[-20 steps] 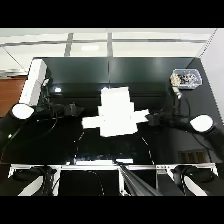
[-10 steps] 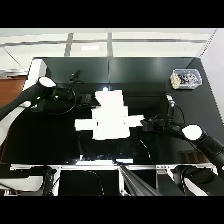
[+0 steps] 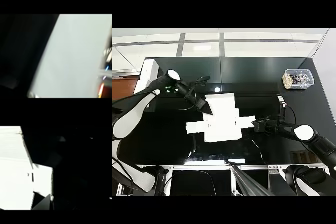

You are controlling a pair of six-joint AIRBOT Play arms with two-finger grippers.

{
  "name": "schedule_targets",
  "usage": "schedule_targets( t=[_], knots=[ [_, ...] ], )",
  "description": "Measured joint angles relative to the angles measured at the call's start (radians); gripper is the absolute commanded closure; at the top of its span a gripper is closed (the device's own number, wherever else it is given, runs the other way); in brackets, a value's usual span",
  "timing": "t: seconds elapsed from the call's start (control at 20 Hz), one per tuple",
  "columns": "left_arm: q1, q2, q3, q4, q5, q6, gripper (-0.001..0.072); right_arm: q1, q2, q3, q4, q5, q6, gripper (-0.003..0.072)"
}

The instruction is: Fold the box and place the chain.

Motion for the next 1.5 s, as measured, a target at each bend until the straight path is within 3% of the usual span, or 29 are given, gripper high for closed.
schedule_targets(
  t=[0.1, 0.2, 0.25, 0.3, 0.35, 0.4, 0.45, 0.7, 0.8, 0.95, 1.25, 1.5],
  knots=[
    [-0.018, -0.011, 0.018, 0.014, -0.024, 0.056, 0.04, 0.0, 0.0, 0.0, 0.0, 0.001, -0.001, 0.0674],
    [-0.029, -0.018, 0.026, 0.023, -0.031, 0.094, 0.0628, 0.0, 0.0, 0.0, 0.0, 0.001, -0.001, 0.0674],
    [-0.034, -0.02, 0.03, 0.028, -0.035, 0.109, 0.0683, 0.0, 0.0, 0.0, 0.0, 0.002, -0.002, 0.0673],
    [-0.037, -0.021, 0.032, 0.028, -0.04, 0.122, 0.0683, 0.0, 0.0, 0.0, 0.0, 0.001, -0.002, 0.067],
    [-0.039, -0.023, 0.035, 0.029, -0.045, 0.129, 0.0684, 0.0, 0.0, 0.0, -0.001, 0.002, -0.002, 0.0513],
    [-0.039, -0.023, 0.04, 0.032, -0.046, 0.136, 0.0686, -0.002, 0.0, 0.003, -0.003, 0.003, -0.002, 0.0198],
    [-0.039, -0.022, 0.046, 0.034, -0.049, 0.14, 0.0686, -0.006, 0.0, 0.011, -0.011, 0.007, -0.002, -0.0006],
    [-0.042, 0.048, 0.044, 0.051, -0.045, 0.126, 0.069, -0.087, 0.002, 0.164, -0.2, 0.186, -0.013, -0.0007],
    [-0.049, 0.124, -0.027, 0.038, -0.002, 0.151, 0.0689, -0.113, 0.002, 0.241, -0.298, 0.282, -0.083, -0.0006],
    [-0.072, 0.252, -0.192, 0.0, 0.161, 0.295, 0.0685, -0.13, 0.001, 0.299, -0.359, 0.358, -0.292, -0.0006],
    [-0.164, 0.319, -0.317, 0.0, 0.418, 0.63, 0.0683, -0.052, -0.01, 0.245, -0.365, 0.351, -0.638, -0.0006],
    [-0.205, 0.302, -0.334, 0.017, 0.496, 0.682, 0.0682, 0.097, -0.025, 0.142, -0.367, 0.278, -0.812, -0.0007]
  ],
)
